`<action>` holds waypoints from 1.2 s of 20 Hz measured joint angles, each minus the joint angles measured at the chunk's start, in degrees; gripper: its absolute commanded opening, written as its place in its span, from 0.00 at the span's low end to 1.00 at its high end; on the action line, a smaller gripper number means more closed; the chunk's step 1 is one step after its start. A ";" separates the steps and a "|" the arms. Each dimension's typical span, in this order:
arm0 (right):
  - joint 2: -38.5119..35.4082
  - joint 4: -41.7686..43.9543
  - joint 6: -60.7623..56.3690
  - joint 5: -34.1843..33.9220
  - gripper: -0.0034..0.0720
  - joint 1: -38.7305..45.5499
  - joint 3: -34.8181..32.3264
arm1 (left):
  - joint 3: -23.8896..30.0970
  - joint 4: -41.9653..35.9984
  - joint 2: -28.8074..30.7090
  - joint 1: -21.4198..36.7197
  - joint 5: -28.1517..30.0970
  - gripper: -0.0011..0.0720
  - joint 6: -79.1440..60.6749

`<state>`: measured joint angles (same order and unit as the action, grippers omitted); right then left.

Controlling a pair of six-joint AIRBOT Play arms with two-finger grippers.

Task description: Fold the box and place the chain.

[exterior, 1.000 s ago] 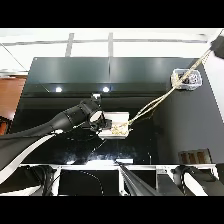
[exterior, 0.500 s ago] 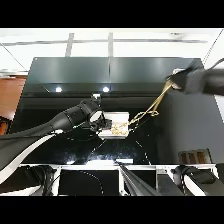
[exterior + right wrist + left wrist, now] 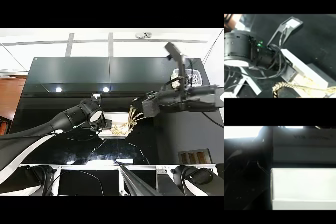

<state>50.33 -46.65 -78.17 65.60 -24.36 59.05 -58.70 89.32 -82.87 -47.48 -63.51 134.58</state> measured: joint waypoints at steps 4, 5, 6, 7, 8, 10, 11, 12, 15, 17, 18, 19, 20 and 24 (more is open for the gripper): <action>3.78 1.86 -0.13 -1.07 0.10 -2.91 -0.26 | 0.00 0.00 0.00 0.00 0.00 0.06 0.00; 4.87 2.25 -0.17 -1.31 0.10 -3.74 -0.26 | 0.00 0.00 0.00 0.00 0.00 0.06 -0.02; 5.88 2.49 -0.20 -1.51 0.10 -4.35 -0.26 | 0.00 0.00 0.00 0.00 0.00 0.06 -0.02; 6.80 2.62 -0.20 -1.60 0.10 -4.87 -0.28 | 0.00 0.00 0.00 0.00 0.00 0.06 0.00; 7.45 2.78 -0.22 -1.73 0.10 -5.18 -0.26 | 0.00 0.00 0.00 0.00 0.00 0.06 0.00; 8.26 2.95 -0.22 -1.81 0.54 -5.31 -0.26 | 0.00 0.00 0.00 0.00 0.00 0.06 -0.02; 8.48 2.97 -0.22 -1.57 0.70 -5.33 -0.28 | 0.00 0.00 0.00 0.00 0.00 0.06 0.00; 8.66 3.04 -0.20 -0.94 0.70 -5.31 -0.26 | 0.00 0.00 0.00 0.00 0.00 0.06 0.00; 7.91 2.32 -0.02 2.27 0.70 -2.95 -0.28 | 0.00 0.00 0.00 0.00 -0.04 0.06 -0.02; 5.75 -0.48 0.24 4.83 0.70 1.03 -0.31 | 0.00 -0.02 0.00 0.00 -0.07 0.06 -0.02; 4.20 -2.91 0.35 5.86 0.70 3.69 -0.59 | 0.00 -0.02 0.00 0.00 -0.11 0.06 -0.02; 2.54 -5.64 0.44 6.80 0.70 6.43 -1.27 | 0.00 -0.02 0.00 0.00 -0.11 0.06 0.00; 0.70 -8.48 0.52 6.86 0.70 9.53 -2.56 | 0.00 0.00 0.00 0.00 -0.11 0.06 -0.02; -4.48 -14.88 3.50 2.29 0.70 18.99 -12.66 | 0.00 0.00 0.00 0.00 -0.11 0.06 -0.02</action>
